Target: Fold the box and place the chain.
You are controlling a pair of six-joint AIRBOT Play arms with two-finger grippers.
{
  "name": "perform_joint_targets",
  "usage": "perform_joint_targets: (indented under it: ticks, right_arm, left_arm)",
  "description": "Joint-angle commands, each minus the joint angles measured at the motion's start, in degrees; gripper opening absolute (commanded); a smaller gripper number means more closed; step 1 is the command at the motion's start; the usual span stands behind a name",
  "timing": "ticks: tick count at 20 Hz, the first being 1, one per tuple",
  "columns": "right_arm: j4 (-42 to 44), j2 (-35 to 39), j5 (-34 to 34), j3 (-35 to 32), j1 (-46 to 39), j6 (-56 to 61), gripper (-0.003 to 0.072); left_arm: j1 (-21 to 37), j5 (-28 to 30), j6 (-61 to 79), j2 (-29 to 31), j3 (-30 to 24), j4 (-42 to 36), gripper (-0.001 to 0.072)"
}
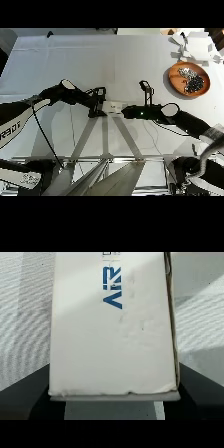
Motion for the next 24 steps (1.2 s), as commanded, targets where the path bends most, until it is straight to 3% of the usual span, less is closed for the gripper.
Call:
perform_joint_targets:
  ticks: [1,6,12,16,19,21,24]
  right_arm:
    - [0.9,0.3,-1.7,-0.8,-0.1,2.1,0.0008]
    - [0.8,6.0,-2.8,0.7,-0.2,1.9,0.0008]
    - [-2.7,25.5,-13.7,3.9,-7.8,1.6,0.0009]
    - [-16.8,37.4,-15.5,3.9,-13.9,1.6,0.001]
    - [-25.8,41.7,-9.4,3.9,-18.1,2.3,0.0009]
    - [-32.0,41.3,-0.3,3.9,-21.6,6.1,0.0009]
    - [-54.1,38.1,17.0,3.8,-27.0,24.3,0.0009]
  left_arm:
    - [0.0,0.0,0.0,0.0,0.0,0.0,0.0141]
    - [0.0,0.0,0.0,0.0,0.0,0.0,0.0141]
    - [0.0,0.0,0.0,0.0,0.0,0.0,0.0141]
    - [0.0,0.0,0.0,0.0,0.0,0.0,0.0141]
    - [0.0,0.0,0.0,0.0,0.0,0.0,0.0141]
    - [0.0,0.0,0.0,0.0,0.0,0.0,0.0141]
    - [0.0,0.0,0.0,0.0,0.0,0.0,0.0141]
